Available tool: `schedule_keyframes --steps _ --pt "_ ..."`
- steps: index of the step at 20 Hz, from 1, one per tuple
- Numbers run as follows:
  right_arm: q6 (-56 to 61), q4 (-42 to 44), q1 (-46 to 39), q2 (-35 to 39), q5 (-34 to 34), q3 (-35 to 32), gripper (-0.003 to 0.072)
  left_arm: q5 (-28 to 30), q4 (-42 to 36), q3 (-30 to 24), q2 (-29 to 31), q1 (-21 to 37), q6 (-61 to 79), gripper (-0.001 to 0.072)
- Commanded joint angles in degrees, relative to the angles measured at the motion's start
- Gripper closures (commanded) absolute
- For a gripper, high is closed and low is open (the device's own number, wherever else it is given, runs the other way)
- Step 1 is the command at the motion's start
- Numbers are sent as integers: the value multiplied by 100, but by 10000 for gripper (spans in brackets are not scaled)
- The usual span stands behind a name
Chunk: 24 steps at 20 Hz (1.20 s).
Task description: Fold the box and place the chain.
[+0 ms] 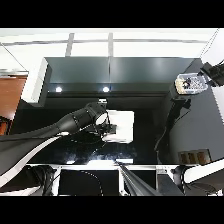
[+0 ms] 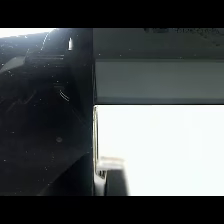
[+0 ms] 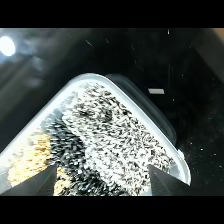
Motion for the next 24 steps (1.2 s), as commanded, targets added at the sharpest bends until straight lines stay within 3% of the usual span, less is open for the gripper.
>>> schedule_keyframes --steps 1,7,9,10,11,13,17,24 --pt "-22 2 -22 -402 96 210 77 -9 0 -2 0 2 2 685" --pt "-24 9 -20 -680 -144 214 80 -7 0 -2 0 2 2 685" --pt "-42 33 -20 -691 -203 219 354 -7 2 -4 0 2 2 685" --pt "-46 33 -20 -688 -140 269 565 -7 2 -4 0 2 2 685" --pt "-103 28 -20 -684 -24 365 634 -7 2 -4 0 2 2 685" --pt "-297 2 -37 -601 164 551 678 -7 0 -4 0 2 2 685" --pt "-767 11 -144 -57 387 772 680 -7 0 -4 0 2 2 685" --pt "-1858 807 -149 1740 1108 785 682 0 2 -2 0 2 2 685"
